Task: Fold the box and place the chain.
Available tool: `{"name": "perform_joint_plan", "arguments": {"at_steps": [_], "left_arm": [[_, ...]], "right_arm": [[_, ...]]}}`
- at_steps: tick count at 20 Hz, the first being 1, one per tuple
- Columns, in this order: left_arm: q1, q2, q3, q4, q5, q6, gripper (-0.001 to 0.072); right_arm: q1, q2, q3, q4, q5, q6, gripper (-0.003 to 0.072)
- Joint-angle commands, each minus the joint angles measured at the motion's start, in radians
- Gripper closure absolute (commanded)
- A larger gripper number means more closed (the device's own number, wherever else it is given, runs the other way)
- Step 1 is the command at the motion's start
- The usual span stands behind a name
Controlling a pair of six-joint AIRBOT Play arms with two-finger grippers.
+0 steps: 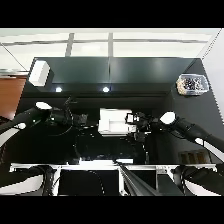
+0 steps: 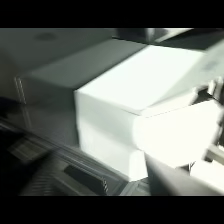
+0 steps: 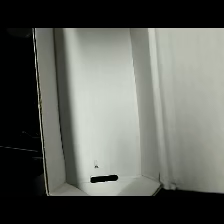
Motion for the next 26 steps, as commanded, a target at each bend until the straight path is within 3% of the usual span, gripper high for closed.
{"name": "perform_joint_plan", "arguments": {"at_steps": [1, 7, 9, 13, 26], "left_arm": [[-0.008, 0.002, 0.064, 0.027, -0.068, 0.018, 0.0034], [-0.135, 0.002, 0.133, 0.149, -0.021, -0.158, 0.0039], [-0.176, 0.002, 0.175, 0.214, -0.021, -0.256, 0.0152], [-0.237, 0.002, 0.239, 0.28, 0.022, -0.425, 0.0157], [-0.508, 0.001, 0.306, 0.831, 0.164, -1.078, 0.0156]], "right_arm": [[0.001, 0.0, 0.0, 0.0, 0.0, 0.0, 0.0387], [0.001, 0.0, 0.0, 0.0, 0.0, 0.0, 0.0387], [0.001, 0.0, 0.0, 0.0, 0.0, 0.0, 0.0388], [0.001, 0.0, 0.0, 0.0, 0.0, 0.0, 0.0387], [0.001, 0.0, 0.0, 0.0, 0.0, 0.0, 0.0388]]}}
